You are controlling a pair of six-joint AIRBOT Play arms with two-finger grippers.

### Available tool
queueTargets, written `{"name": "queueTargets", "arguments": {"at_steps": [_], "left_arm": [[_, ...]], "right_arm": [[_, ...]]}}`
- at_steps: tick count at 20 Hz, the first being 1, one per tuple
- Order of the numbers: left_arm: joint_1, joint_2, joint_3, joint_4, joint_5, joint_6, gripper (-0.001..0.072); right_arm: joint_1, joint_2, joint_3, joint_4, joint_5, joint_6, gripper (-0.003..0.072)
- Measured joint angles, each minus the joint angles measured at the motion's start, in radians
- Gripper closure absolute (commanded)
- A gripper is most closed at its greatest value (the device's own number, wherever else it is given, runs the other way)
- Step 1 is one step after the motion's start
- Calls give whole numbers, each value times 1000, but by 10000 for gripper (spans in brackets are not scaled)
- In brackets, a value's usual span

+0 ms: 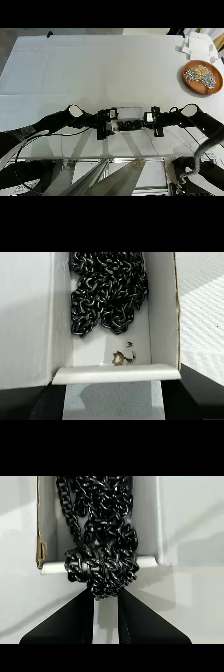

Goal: Fold the box and place the chain.

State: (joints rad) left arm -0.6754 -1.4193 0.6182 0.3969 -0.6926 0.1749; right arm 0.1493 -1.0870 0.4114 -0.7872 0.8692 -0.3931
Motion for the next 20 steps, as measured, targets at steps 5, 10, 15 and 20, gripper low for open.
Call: {"name": "queueTargets", "arguments": {"at_steps": [5,10,15,20], "left_arm": [[0,0,0,0,0,0,578],[0,0,0,0,0,0,578],[0,0,0,0,0,0,578],[0,0,0,0,0,0,578]], "right_arm": [[0,92,0,-79,25,80,669],[0,209,15,-45,127,106,670],[0,247,113,56,260,142,670],[0,244,178,173,333,179,669]]}}
